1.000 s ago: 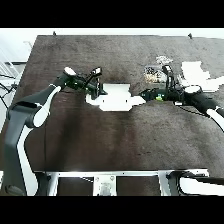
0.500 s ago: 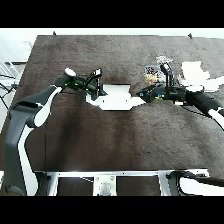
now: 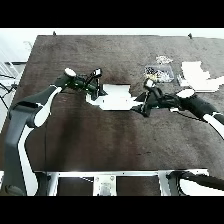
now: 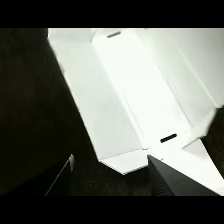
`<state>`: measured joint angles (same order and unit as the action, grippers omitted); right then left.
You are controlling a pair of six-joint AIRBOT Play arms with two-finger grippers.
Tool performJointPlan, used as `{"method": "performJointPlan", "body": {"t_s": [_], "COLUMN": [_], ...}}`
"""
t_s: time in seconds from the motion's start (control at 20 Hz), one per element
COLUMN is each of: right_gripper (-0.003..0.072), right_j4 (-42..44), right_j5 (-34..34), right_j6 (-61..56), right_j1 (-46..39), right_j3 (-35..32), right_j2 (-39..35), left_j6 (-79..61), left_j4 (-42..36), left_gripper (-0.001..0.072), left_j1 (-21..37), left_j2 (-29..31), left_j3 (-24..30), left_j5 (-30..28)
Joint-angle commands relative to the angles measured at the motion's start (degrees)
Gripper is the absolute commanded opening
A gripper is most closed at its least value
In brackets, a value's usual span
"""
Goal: Fold the box and place the chain.
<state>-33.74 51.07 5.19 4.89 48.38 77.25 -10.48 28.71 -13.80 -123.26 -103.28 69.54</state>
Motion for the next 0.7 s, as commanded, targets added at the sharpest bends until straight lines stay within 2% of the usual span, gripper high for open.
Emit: {"method": "performJointPlan", "body": {"t_s": [0.0,0.25,0.65], "right_gripper": [0.0551,0.0551,0.0551], "right_j4": [-9.0,-12.0,-8.0], "right_j5": [-7.5,-12.3,-23.4], "right_j6": [1.5,1.5,1.5], "right_j1": [5.5,9.1,11.1], "right_j3": [-0.5,-0.5,-0.3], "right_j2": [0.2,1.8,5.7], "left_j6": [0.0,0.0,0.0], "left_j4": [-0.1,-0.5,-0.6], "left_gripper": [0.0022,0.0022,0.0022], "left_j1": [0.0,0.0,0.0], "left_j2": [0.0,0.0,0.0], "left_j3": [0.0,0.0,0.0], "left_j5": [-0.1,-0.1,-0.1]}}
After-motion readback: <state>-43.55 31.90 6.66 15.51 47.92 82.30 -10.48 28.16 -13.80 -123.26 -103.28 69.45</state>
